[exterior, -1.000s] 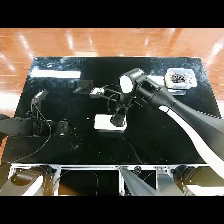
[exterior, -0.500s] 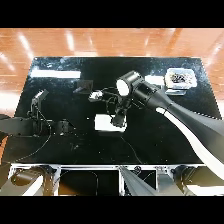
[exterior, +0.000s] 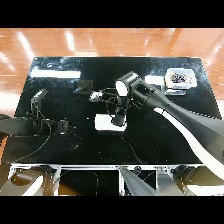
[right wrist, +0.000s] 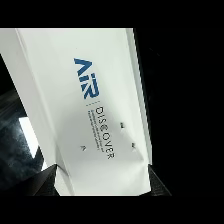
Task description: Fold the box and place the chain.
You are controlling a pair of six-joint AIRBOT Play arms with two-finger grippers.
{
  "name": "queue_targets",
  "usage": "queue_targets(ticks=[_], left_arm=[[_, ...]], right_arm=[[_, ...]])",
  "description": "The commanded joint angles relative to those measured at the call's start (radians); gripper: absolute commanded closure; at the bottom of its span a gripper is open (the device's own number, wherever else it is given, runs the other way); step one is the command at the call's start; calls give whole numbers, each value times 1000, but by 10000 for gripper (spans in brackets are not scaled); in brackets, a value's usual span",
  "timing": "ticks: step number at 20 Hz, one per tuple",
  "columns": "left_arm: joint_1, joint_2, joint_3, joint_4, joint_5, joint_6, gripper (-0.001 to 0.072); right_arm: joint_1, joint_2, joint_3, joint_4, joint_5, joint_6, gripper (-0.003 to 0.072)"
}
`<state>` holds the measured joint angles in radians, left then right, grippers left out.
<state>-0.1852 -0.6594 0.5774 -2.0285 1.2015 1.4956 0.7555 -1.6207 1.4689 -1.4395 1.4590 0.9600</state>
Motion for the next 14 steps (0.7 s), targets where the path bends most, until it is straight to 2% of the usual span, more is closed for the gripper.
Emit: queue_targets(ticks=[1,6,7,8,9,14], left_arm=[[1,0,0,0,-2,0,144],[1,0,0,0,-14,0,144],[1,0,0,0,-15,0,144],[1,0,0,0,-15,0,144],[1,0,0,0,-15,0,144],[1,0,0,0,-16,0,144]], right_arm=[[1,-9,0,-2,-5,0,-34],[1,-11,0,-5,-5,14,-29],[1,-11,0,-7,-5,16,-9],[1,-11,0,-10,0,16,157],[1,-10,0,-10,8,16,253],[0,-5,1,-13,22,16,254]])
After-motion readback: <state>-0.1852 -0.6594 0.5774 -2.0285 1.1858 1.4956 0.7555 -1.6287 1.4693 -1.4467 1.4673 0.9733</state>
